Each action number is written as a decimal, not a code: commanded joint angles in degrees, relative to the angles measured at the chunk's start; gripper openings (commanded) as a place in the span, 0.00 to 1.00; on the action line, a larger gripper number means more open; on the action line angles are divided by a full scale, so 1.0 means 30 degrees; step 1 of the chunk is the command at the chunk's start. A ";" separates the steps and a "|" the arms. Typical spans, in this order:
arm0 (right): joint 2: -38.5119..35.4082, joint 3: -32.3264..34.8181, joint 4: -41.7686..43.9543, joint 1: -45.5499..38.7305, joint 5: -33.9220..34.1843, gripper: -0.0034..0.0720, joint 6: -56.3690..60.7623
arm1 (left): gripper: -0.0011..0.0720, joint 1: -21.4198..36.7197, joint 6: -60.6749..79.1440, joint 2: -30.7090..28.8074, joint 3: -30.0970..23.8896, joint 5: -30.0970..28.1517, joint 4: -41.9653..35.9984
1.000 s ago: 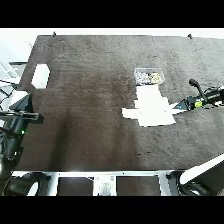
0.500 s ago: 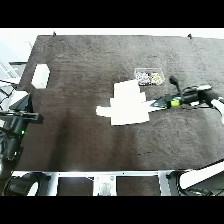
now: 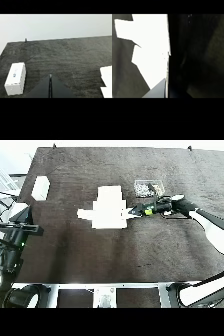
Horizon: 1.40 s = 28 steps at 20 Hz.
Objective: Fold the box and place the chain.
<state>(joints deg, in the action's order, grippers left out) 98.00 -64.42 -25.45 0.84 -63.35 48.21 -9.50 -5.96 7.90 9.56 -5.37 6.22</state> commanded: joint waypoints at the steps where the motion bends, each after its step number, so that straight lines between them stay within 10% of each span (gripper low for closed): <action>1: 0.0109 -0.0131 -0.0678 0.0765 0.1603 0.04 -0.0270 | 0.05 0.0000 0.0000 -0.0015 0.0000 -0.0007 0.0000; 18: 0.0117 -0.0933 -0.2025 0.0772 0.1115 0.04 0.0809 | 0.05 0.0000 -0.0022 -0.0015 0.0000 0.0401 -0.0007; 19: 0.0109 -0.0882 -0.1749 0.0772 0.1137 0.04 0.0801 | 0.15 0.0000 0.0007 -0.0007 0.0000 0.0852 0.0007; 20: 0.0109 -0.0765 -0.1144 0.0772 0.1137 0.04 0.0787 | 0.63 0.0000 0.0000 -0.0007 0.0000 0.1413 0.0007; 21: 0.0080 -0.0634 -0.0758 0.0794 0.1188 0.04 0.0780 | 0.89 0.0000 -0.0007 -0.0007 0.0000 0.1982 0.0000; 23: 0.0073 -0.0488 -0.0663 0.0925 0.1370 0.04 0.0794 | 0.55 0.0000 0.0131 0.0007 0.0007 0.2514 0.0051; 28: 0.0058 -0.0109 -0.0729 0.1166 0.2040 0.04 0.0838 | 0.55 0.0000 0.0131 0.1785 0.0648 0.2703 0.0058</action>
<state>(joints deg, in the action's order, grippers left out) 98.21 -65.23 -28.01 4.08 -58.59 50.65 -9.47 -5.72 9.91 10.24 1.67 6.42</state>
